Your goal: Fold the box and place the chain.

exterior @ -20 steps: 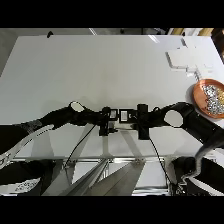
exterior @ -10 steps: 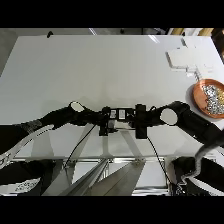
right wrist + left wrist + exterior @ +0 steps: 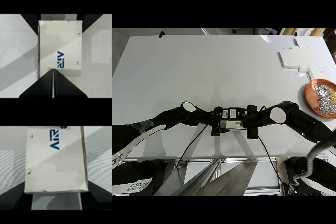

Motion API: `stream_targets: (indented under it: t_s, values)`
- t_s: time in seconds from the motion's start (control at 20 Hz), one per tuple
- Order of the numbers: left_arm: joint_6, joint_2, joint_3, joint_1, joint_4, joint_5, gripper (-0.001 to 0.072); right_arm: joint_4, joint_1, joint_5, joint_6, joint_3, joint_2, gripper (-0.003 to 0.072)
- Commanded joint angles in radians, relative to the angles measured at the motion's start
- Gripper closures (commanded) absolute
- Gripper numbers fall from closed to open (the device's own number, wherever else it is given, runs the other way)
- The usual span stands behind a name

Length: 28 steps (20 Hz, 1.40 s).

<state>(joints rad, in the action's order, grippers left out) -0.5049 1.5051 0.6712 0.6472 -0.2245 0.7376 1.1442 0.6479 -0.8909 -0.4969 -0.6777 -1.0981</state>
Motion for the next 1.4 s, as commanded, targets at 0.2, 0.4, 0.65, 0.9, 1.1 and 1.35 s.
stream_targets:
  t_s: [0.2,0.4,0.65,0.9,1.1,1.35]
  values:
    - [0.000,0.000,0.000,-0.001,0.000,-0.001,0.0438,0.008,0.001,0.015,-0.005,0.000,0.069,0.0668]
    - [0.000,0.000,0.000,-0.001,0.000,0.000,0.0438,0.084,-0.002,0.012,-0.057,0.000,0.122,0.0668]
    - [0.000,0.000,0.000,-0.001,0.000,-0.001,0.0438,0.086,-0.016,-0.053,-0.056,0.001,0.106,0.0668]
    - [0.000,0.000,0.000,-0.001,0.000,-0.001,0.0438,0.081,-0.016,-0.085,-0.056,0.001,0.039,0.0668]
    - [0.000,0.000,0.000,-0.001,0.000,0.000,0.0438,0.082,-0.016,-0.100,-0.056,0.001,0.020,0.0668]
    - [0.000,0.000,0.000,-0.001,0.000,-0.001,0.0438,0.082,-0.016,-0.100,-0.066,0.000,0.026,0.0668]
